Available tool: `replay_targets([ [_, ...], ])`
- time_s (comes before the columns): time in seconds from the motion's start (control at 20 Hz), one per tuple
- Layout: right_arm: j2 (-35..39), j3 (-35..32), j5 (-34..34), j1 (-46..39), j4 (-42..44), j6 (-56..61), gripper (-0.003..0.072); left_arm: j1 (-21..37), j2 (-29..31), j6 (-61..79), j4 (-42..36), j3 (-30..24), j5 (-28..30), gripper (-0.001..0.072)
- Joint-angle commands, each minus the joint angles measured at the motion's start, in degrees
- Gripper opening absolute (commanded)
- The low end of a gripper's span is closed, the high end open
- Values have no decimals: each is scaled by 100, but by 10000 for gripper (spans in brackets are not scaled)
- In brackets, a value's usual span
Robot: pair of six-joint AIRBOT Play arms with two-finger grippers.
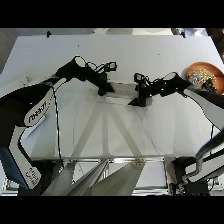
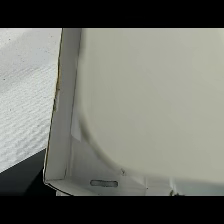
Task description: Fold the box and place the chain.
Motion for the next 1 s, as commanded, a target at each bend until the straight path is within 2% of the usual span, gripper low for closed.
replay_targets([
  [0.0, -2, 2, 7, 4, 2, 0, 500, 2, -2, 2, 2, 2, 4, 10],
  [0.55, -2, 2, 7, 4, 2, 0, 500, 2, -2, 4, 0, 2, 7, 30],
  [0.7, -2, 2, 7, 4, 2, 0, 500, 2, -2, 2, 0, 2, 2, 124],
  [0.9, -2, 2, 7, 4, 2, 0, 500, 11, 17, 2, 2, 2, -24, 302],
  [0.95, -2, 2, 7, 4, 2, 0, 500, 13, 33, 0, 2, 4, -52, 299],
])
